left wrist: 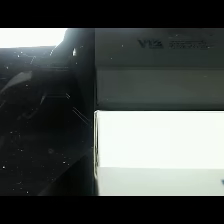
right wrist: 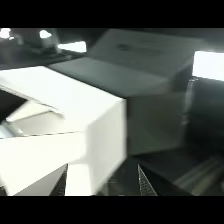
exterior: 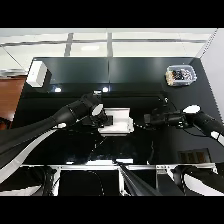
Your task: Fold the box and place the chain.
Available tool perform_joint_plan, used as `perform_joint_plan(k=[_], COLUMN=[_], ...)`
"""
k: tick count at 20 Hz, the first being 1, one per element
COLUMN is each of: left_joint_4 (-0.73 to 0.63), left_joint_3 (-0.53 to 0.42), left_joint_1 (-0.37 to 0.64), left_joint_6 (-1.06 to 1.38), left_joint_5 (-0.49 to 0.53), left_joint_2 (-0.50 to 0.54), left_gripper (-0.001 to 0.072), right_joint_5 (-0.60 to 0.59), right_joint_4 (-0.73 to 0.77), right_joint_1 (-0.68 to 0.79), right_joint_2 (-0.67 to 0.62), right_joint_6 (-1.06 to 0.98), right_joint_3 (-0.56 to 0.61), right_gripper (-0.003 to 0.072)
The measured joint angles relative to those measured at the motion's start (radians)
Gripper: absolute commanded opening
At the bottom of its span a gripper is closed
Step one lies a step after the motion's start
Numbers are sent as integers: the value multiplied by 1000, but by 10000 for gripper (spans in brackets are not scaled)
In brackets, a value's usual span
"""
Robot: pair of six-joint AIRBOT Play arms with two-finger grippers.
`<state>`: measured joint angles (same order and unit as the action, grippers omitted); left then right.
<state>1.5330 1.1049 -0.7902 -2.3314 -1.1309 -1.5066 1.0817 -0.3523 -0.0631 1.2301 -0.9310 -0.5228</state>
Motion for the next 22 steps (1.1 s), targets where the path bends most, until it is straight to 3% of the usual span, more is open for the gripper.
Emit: perform_joint_plan(k=[6, 9, 10, 11, 22], left_joint_4=[0, 0, 0, 0, -1], left_joint_3=[0, 0, 0, 0, 0], left_joint_1=[0, 0, 0, 0, 0], left_joint_6=[0, 0, 0, 0, 0], left_joint_5=[3, 3, 3, 4, 5], left_joint_2=[0, 0, 0, 0, 0], left_gripper=[23, 23, 23, 23, 23], right_joint_5=[14, -18, -28, -39, -114], right_joint_4=[-11, -121, -166, -208, -579], right_joint_1=[-108, -183, -206, -229, -422], right_joint_2=[1, 1, 1, 1, 70], right_joint_6=[-53, -159, -198, -237, -612], right_joint_3=[-74, -137, -155, -172, -323], right_gripper=[475, 467, 350, 335, 307])
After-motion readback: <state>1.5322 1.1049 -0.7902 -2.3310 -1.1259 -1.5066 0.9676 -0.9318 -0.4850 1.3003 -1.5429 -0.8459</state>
